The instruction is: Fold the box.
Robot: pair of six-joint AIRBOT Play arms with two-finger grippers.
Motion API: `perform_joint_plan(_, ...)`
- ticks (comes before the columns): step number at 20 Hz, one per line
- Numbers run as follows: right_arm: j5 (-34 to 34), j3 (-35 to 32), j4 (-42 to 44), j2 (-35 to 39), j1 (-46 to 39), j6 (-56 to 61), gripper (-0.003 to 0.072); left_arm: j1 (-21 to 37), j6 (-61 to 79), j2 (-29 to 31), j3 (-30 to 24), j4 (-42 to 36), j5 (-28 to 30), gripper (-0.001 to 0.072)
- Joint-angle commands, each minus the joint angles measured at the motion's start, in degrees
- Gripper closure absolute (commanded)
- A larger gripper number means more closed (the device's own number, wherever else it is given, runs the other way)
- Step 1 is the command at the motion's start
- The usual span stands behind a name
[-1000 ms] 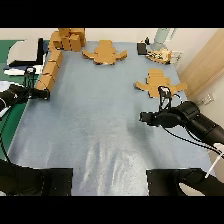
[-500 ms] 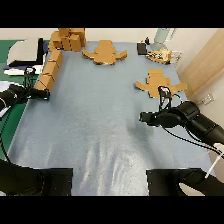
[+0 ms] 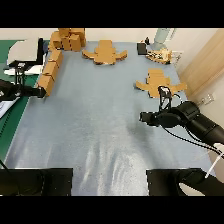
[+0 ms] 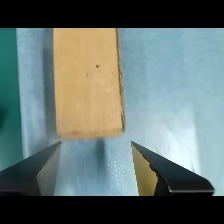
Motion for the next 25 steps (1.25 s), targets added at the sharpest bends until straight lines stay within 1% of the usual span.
perform_joint_plan(1,0.02,0.04,0.02,-0.04,0.0,0.02,0.0684,0.9,-8.02,4.98,0.04,7.41,-15.93,0.0002)
perform_joint_plan(2,0.02,0.04,0.02,-0.04,0.0,0.02,0.0684,0.13,-7.98,6.49,0.15,5.53,-19.82,0.0003)
perform_joint_plan(3,0.02,0.04,0.02,-0.04,0.0,0.02,0.0684,-1.36,-7.98,8.15,0.33,2.67,-21.86,0.0051)
perform_joint_plan(4,0.02,0.04,0.02,-0.04,0.0,0.02,0.0684,-3.26,-7.96,9.9,0.59,0.24,-23.56,0.0272)
perform_joint_plan(5,0.02,0.04,0.02,-0.04,0.0,0.02,0.0684,-5.95,-7.56,11.85,0.98,-1.75,-25.7,0.0585)
perform_joint_plan(6,0.02,0.04,0.02,-0.04,-0.02,0.02,0.0684,-9.11,-7.21,13.38,1.4,-3.02,-27.26,0.0693)
perform_joint_plan(8,0.02,0.04,0.02,-0.04,0.0,0.02,0.0684,-17.75,-9.73,15.34,1.57,-4.22,-28.81,0.0694)
perform_joint_plan(10,0.02,0.04,0.02,-0.04,0.0,0.02,0.0684,-27.78,-13.66,14.99,1.57,-4.15,-28.57,0.0694)
perform_joint_plan(11,0.02,0.04,0.02,-0.04,0.0,0.02,0.0684,-32.39,-15.17,14.4,1.57,-4.11,-27.17,0.0694)
perform_joint_plan(13,0.02,0.04,0.02,-0.04,0.0,0.02,0.0684,-40.79,-18.34,13.03,1.57,-4.13,-22.4,0.0694)
perform_joint_plan(15,0.0,0.04,0.02,-0.04,0.0,0.02,0.0683,-46.36,-19.17,11.41,1.6,-4.13,-19.23,0.0694)
perform_joint_plan(16,0.0,0.04,0.02,-0.04,0.0,0.02,0.0684,-48.22,-19.63,10.43,1.57,-4.13,-18.32,0.0694)
perform_joint_plan(18,0.02,0.04,0.02,-0.04,0.0,0.02,0.0683,-49.83,-19.98,8.79,1.57,-4.44,-17.03,0.0693)
perform_joint_plan(25,0.02,0.04,0.02,-0.04,0.0,0.02,0.0684,-50.12,-19.93,8.15,1.57,-4.98,-16.94,0.0694)
